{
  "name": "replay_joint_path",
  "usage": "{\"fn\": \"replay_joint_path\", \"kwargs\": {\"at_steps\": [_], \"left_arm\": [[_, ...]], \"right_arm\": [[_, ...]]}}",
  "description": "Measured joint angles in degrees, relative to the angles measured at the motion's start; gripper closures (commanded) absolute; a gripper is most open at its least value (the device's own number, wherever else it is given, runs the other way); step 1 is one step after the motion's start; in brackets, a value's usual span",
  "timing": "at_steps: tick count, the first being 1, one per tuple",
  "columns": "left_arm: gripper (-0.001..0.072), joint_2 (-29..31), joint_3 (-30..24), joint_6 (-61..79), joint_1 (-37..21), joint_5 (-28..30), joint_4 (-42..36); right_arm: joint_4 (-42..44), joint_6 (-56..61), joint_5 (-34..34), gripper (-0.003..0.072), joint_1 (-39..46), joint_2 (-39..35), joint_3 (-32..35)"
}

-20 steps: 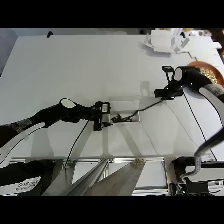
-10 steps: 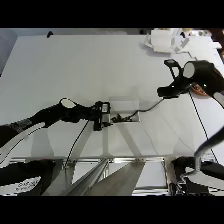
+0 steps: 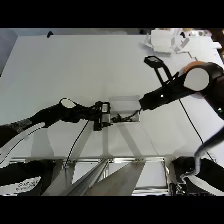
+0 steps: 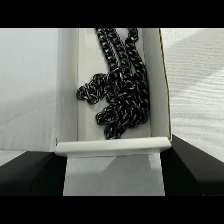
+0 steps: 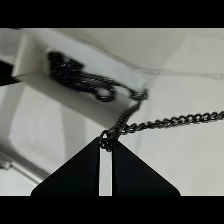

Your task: Fold the box and place the chain.

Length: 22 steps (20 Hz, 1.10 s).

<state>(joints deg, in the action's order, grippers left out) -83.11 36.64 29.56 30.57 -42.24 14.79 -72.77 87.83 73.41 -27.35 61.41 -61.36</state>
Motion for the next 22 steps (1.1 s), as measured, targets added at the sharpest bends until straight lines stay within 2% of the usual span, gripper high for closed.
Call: {"fn": "replay_joint_path", "kwargs": {"at_steps": [3, 8, 15, 20, 22], "left_arm": [[0.0597, 0.0, 0.0, 0.0, 0.0, 0.0, 0.0], [0.0597, 0.0, 0.0, 0.0, 0.0, 0.0, 0.0], [0.0597, 0.0, 0.0, 0.0, 0.0, 0.0, 0.0], [0.0597, 0.0, 0.0, 0.0, 0.0, 0.0, 0.0], [0.0597, 0.0, 0.0, 0.0, 0.0, 0.0, 0.0]], "right_arm": [[0.7, 2.3, -2.5, 0.0667, -6.5, -0.9, 0.0], [1.1, 6.0, -10.5, 0.0667, -13.7, -1.3, 0.0], [-1.7, 11.5, -16.5, 0.0667, -16.0, -1.0, 0.7], [-4.0, 13.7, -19.6, 0.0661, -16.1, 0.4, 5.0], [-4.7, 14.0, -20.2, 0.0536, -16.1, 1.8, 6.6]]}}
